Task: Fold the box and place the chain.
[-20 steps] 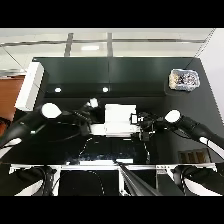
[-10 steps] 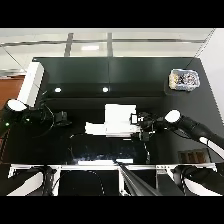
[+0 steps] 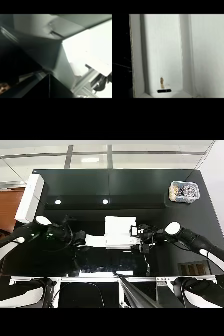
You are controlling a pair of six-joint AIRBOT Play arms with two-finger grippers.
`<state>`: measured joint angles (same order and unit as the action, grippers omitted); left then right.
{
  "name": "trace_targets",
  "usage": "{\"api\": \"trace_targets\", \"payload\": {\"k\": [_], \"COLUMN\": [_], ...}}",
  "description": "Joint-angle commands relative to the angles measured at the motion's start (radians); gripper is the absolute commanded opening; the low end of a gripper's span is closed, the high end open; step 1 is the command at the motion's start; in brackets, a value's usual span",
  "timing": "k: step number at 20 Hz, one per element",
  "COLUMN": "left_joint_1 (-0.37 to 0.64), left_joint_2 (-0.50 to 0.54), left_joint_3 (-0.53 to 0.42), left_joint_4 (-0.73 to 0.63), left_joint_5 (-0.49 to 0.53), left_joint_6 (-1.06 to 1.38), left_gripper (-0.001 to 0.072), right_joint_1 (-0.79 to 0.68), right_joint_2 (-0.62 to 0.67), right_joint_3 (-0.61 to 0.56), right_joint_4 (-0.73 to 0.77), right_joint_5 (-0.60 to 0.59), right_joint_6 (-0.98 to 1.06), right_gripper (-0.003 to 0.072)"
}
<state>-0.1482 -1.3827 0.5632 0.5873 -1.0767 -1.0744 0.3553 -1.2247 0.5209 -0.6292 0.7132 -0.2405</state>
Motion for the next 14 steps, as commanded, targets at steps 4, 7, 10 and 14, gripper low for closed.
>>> {"api": "trace_targets", "payload": {"k": [4, 7, 10, 14], "left_joint_1": [-0.069, -0.059, -0.049, -0.07], "left_joint_2": [-0.03, -0.03, -0.03, -0.03], "left_joint_3": [0.028, 0.063, 0.104, 0.145], "left_joint_4": [-0.143, -0.142, -0.14, -0.144], "left_joint_5": [-0.021, -0.045, -0.083, -0.119], "left_joint_6": [0.126, 0.132, 0.133, 0.132], "left_gripper": [0.0025, 0.0279, 0.0715, 0.0708], "right_joint_1": [0.0, 0.0, 0.0, 0.0], "right_joint_2": [0.0, 0.0, 0.0, 0.0], "right_joint_3": [-0.001, -0.001, -0.001, -0.001], "right_joint_4": [0.0, 0.0, 0.0, 0.0], "right_joint_5": [0.0, 0.0, 0.0, 0.0], "right_joint_6": [0.0, 0.0, 0.0, 0.0], "right_gripper": [0.0202, 0.0203, 0.0203, 0.0202]}}
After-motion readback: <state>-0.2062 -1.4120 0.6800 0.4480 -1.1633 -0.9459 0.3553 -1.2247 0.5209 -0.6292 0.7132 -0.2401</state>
